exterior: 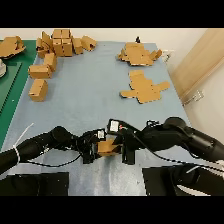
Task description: Fold the box.
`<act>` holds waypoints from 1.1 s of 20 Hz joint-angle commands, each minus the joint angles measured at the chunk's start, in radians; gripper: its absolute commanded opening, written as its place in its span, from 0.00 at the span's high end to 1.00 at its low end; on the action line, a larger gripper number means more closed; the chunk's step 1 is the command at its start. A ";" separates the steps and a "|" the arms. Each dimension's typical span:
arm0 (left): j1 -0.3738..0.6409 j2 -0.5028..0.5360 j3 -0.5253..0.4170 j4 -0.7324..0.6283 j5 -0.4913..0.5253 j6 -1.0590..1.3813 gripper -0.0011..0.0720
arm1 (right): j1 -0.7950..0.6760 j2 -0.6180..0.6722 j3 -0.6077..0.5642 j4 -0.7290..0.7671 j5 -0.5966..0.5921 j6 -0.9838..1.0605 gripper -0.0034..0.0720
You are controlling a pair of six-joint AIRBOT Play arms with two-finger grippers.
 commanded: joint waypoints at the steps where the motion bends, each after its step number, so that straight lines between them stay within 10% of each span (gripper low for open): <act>1: 0.000 0.000 0.000 0.002 0.000 0.002 0.43 | 0.000 0.093 0.005 -0.076 -0.021 0.404 0.90; 7: 0.000 0.000 0.000 0.002 0.000 0.002 0.43 | 0.001 0.216 -0.175 0.117 0.075 0.978 0.96; 12: 0.000 0.000 0.000 0.002 0.000 0.002 0.43 | 0.052 0.385 -0.539 0.599 0.595 1.024 0.96; 15: 0.000 0.000 0.000 0.002 0.000 0.002 0.43 | 0.123 0.373 -0.537 0.604 0.784 1.075 0.95; 22: 0.000 0.000 0.000 0.002 0.000 0.002 0.43 | 0.233 0.143 -0.522 0.591 0.799 1.118 0.95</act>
